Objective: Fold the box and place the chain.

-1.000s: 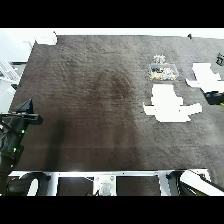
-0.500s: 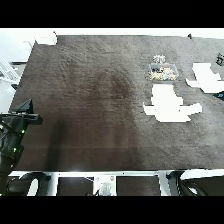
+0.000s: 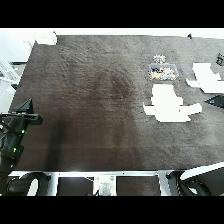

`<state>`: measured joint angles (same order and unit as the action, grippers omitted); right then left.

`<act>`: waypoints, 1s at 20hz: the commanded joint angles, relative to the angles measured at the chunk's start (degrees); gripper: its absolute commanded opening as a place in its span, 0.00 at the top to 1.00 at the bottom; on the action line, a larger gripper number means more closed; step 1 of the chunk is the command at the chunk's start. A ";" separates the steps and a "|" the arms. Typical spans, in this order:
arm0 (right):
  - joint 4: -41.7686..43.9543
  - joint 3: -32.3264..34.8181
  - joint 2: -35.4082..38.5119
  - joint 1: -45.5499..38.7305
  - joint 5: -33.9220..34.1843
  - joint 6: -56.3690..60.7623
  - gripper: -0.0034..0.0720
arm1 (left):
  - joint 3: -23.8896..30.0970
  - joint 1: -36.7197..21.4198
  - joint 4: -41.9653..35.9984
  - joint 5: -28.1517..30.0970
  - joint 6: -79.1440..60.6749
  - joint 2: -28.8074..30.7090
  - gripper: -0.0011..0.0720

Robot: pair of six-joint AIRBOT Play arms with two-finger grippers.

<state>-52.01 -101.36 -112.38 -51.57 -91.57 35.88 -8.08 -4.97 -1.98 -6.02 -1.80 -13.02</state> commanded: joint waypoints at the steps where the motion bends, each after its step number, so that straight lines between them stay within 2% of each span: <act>1: -0.17 -0.57 -2.99 1.05 -2.19 -0.11 0.19 | 0.02 -0.04 0.00 0.02 0.00 -0.02 0.96; 6: -0.37 -0.55 -4.33 3.69 -3.67 -0.09 0.19 | 0.02 -0.02 0.00 0.02 0.00 0.00 0.96; 10: -5.18 -0.55 -5.84 5.77 -4.33 -0.07 0.19 | 0.02 -0.04 0.00 0.02 0.00 0.00 0.96; 19: -5.22 -0.48 -7.69 7.34 -6.95 -0.09 0.20 | 0.02 -0.04 0.00 0.02 0.00 0.00 0.96; 20: -5.20 -0.48 -8.00 7.39 -6.95 -0.17 0.23 | 0.02 -0.04 0.00 0.02 0.00 0.00 0.96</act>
<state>-56.53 -101.89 -119.63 -44.47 -98.15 35.66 -8.08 -4.97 -1.98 -6.02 -1.78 -13.02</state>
